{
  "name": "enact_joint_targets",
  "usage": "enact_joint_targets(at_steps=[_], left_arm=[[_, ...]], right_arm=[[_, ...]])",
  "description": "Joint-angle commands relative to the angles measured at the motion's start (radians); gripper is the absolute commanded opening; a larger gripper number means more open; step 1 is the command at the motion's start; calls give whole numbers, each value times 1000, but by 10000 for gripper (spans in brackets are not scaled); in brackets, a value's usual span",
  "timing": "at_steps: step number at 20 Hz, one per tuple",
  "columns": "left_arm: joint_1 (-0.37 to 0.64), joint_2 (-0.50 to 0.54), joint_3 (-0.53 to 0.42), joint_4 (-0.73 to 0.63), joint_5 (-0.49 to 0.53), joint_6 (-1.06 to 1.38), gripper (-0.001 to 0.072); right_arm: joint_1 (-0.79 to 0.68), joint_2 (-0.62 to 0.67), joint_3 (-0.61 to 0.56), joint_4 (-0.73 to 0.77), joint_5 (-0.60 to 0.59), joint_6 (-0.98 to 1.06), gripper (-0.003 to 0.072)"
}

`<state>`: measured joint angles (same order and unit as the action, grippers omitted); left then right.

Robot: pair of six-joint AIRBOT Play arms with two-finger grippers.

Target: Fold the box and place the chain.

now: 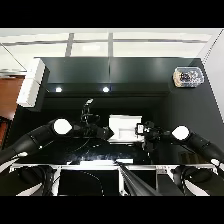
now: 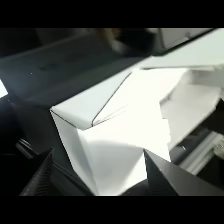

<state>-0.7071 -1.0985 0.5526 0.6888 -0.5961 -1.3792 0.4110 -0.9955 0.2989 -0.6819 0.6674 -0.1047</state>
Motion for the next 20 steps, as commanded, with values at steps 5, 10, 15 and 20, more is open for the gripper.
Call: enact_joint_targets(at_steps=[5, 10, 15, 20], left_arm=[[-139, -133, 175, 499, -91, -568, 610], [-173, -233, 327, 676, -293, -763, 609], [-207, -251, 362, 746, -309, -868, 390], [-246, -283, 411, 797, -383, -960, 390]], right_arm=[[0, 0, 0, -2, -19, 0, 470], [0, 0, 0, -2, -25, 0, 470], [0, 0, 0, -2, -25, 0, 470], [0, 0, 0, -2, -26, 0, 470]])
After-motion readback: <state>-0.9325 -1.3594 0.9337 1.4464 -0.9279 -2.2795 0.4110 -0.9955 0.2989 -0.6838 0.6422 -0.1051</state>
